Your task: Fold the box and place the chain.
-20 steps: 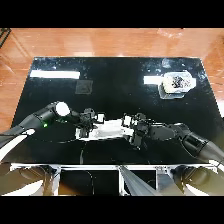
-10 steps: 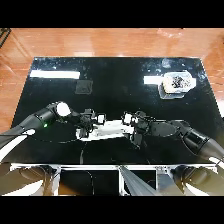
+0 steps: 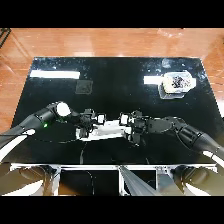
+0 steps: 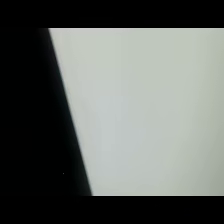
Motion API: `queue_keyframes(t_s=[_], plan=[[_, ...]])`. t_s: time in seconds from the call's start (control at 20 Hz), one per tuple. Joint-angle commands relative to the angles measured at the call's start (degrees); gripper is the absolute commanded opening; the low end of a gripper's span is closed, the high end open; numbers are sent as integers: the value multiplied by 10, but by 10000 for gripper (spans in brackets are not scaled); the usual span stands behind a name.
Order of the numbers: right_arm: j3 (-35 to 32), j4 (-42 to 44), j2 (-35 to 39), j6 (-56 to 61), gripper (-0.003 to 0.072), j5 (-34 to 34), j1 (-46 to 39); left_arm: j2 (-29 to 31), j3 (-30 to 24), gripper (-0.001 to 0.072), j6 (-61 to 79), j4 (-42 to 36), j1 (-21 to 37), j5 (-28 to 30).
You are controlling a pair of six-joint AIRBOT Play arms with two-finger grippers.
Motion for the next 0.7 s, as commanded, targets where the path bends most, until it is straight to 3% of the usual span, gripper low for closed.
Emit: queue_keyframes(t_s=[0.0,0.25,0.65], plan=[[21,8,-20,-12,701,-34,-13,0,0,19,0,0,0,0],[21,27,-58,-12,694,-77,-17,0,1,20,-2,0,0,6],[21,28,-94,-12,695,-56,-6,-2,8,20,-9,0,0,6]])
